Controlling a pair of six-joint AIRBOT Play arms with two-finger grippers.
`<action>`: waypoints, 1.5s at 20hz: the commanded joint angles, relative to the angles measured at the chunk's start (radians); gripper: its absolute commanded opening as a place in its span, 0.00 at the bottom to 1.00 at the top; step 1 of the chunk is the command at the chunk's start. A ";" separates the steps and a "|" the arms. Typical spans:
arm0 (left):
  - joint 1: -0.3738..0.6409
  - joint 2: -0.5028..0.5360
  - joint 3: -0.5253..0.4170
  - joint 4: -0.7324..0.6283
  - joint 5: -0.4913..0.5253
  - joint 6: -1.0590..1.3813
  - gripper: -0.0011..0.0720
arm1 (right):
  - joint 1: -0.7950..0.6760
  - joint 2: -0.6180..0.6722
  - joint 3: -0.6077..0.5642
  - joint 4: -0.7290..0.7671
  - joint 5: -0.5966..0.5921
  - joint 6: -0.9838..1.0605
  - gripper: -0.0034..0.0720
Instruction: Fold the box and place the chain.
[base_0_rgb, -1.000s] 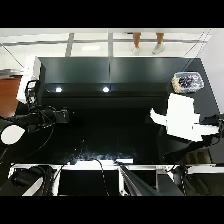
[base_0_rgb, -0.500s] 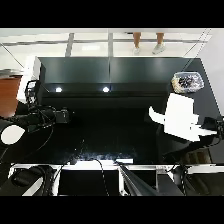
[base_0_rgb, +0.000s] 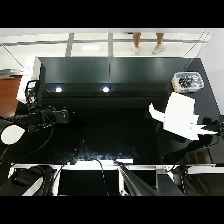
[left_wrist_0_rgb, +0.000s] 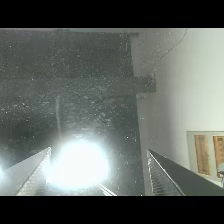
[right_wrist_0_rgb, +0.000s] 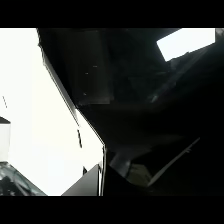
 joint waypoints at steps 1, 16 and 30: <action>0.001 0.000 0.000 0.000 0.000 0.000 0.98 | -0.001 0.019 0.000 -0.014 -0.006 -0.018 0.08; 0.000 0.000 0.000 -0.038 0.023 0.000 0.98 | 0.132 0.224 -0.151 0.224 0.045 -0.050 0.08; -0.001 -0.072 0.000 -0.154 0.021 0.001 0.98 | 0.819 0.473 -0.218 0.372 -0.197 0.027 0.08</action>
